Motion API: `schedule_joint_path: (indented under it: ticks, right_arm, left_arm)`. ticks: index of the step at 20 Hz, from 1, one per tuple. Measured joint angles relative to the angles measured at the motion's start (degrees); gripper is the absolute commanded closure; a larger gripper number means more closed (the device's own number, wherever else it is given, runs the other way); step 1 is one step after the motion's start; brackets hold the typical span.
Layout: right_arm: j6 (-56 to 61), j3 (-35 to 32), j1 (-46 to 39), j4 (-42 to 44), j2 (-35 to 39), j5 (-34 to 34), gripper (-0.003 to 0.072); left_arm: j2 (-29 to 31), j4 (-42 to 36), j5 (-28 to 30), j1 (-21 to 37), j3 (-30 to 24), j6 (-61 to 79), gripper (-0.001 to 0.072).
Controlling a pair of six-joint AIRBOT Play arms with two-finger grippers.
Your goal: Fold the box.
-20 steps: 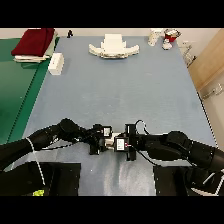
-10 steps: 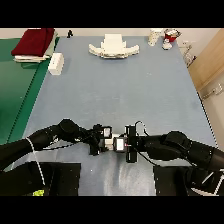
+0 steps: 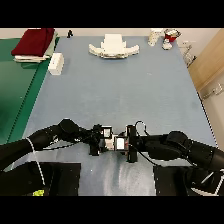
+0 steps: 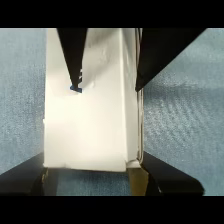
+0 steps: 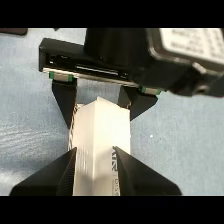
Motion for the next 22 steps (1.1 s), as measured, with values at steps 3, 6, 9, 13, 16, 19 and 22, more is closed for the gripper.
schedule_joint_path:
  ticks: [3, 6, 9, 13, 16, 19, 22]
  right_arm:
    - [0.00, 0.00, 0.00, 0.02, 0.04, 0.02, 0.0307]
    - [0.00, 0.00, 0.00, 0.04, 0.04, 0.04, 0.0412]
    - [0.07, 0.00, 0.00, 0.15, -0.15, 0.09, 0.0461]
    - [0.96, -0.02, 0.02, 0.26, -0.42, -0.37, 0.0489]
    - [1.33, -0.02, 0.02, 0.70, -0.46, -1.40, 0.0423]
    - [1.46, -0.02, 0.02, 0.85, -0.26, -2.12, 0.0361]
    - [1.49, -0.02, 0.00, 0.90, 0.37, -2.67, 0.0361]
  left_arm:
    - [0.00, -0.02, 0.09, 0.00, 0.00, 0.00, 0.0258]
    - [0.00, -0.04, 0.11, 0.00, -0.02, 0.00, 0.0258]
    - [0.00, -0.04, 0.15, 0.00, -0.02, -0.04, 0.0258]
    - [0.00, -0.07, 0.15, 0.00, -0.02, -0.07, 0.0258]
    - [0.00, -0.07, 0.15, 0.00, -0.02, -0.04, 0.0258]
    - [0.00, -0.04, 0.15, 0.00, -0.02, -0.04, 0.0258]
    - [0.00, -0.02, 0.02, -0.02, -0.02, -0.02, 0.0258]
